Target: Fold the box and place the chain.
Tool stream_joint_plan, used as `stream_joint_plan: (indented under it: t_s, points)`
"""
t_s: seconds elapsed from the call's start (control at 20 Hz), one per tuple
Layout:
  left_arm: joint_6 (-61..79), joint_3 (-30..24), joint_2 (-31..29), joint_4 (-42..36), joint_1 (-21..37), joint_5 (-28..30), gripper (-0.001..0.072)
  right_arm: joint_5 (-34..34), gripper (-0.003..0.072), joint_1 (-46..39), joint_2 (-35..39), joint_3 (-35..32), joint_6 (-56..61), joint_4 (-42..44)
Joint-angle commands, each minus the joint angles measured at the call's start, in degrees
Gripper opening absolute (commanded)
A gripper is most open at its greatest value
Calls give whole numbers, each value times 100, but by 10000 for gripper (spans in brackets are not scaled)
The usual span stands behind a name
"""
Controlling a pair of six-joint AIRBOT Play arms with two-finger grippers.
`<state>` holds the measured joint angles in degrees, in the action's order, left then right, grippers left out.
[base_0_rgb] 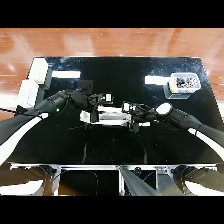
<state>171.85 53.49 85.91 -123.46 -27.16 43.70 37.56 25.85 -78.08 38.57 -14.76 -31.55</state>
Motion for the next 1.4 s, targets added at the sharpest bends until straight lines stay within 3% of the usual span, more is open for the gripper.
stream_joint_plan:
  t_s: [0.0, 0.1, 0.15, 0.2, 0.35, 0.4, 0.45, 0.5, 1.15, 1.3, 1.35]
  points:
    - [0, -2, 2, 0, 2, -2, 25, 240, 560, -2, -2, 4, 4, 0]
    - [0, -2, 2, 0, 2, -2, 25, 229, 570, -2, -2, 4, 7, -2]
    - [0, -2, 2, 0, 2, -2, 25, 225, 685, -2, -2, 4, 7, 0]
    - [0, -2, 2, 0, 2, -2, 25, 219, 699, -2, -2, 4, 7, 0]
    - [0, -2, 2, 0, 2, 0, 25, 221, 697, -2, -2, 4, 37, -2]
    - [0, -2, 2, 0, 2, 0, 24, 225, 657, -2, -2, 4, 66, -2]
    - [0, -2, 2, 0, 2, 0, 25, 229, 569, -2, -2, 4, 74, -4]
    - [0, -2, 2, 0, 2, -2, 25, 227, 559, -2, -2, 4, 76, -2]
    - [-136, -2, -79, 4, 2, 310, 32, 225, 560, -2, -2, 4, 79, -9]
    - [-162, -2, -116, 4, 2, 295, 326, 208, 560, -2, -2, 4, 76, -26]
    - [-219, -2, -138, 4, 2, 284, 381, 208, 560, -2, -2, 7, 76, -26]
